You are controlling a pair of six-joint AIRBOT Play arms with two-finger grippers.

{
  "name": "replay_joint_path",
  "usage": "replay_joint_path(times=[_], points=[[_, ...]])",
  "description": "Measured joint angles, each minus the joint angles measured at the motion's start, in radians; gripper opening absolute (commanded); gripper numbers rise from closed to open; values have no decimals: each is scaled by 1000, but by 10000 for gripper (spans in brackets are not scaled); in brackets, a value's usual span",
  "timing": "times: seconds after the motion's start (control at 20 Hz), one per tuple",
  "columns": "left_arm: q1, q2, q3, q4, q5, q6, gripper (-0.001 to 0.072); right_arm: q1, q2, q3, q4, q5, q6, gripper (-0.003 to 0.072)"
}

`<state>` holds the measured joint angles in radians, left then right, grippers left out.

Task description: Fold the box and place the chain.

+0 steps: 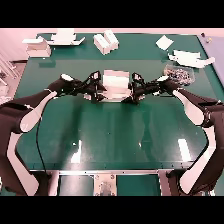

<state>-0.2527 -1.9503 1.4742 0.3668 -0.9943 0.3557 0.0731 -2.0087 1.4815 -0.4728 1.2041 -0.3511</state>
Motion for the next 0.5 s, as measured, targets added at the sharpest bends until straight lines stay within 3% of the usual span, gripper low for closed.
replay_joint_path(times=[0.15,0.25,0.5], points=[[0,0,0,-2,5,0,60,0,0,0,3,-6,0,598],[3,4,0,-1,9,1,24,0,0,0,3,-5,0,598],[54,22,15,1,-32,-8,21,0,0,0,3,-1,1,598]])
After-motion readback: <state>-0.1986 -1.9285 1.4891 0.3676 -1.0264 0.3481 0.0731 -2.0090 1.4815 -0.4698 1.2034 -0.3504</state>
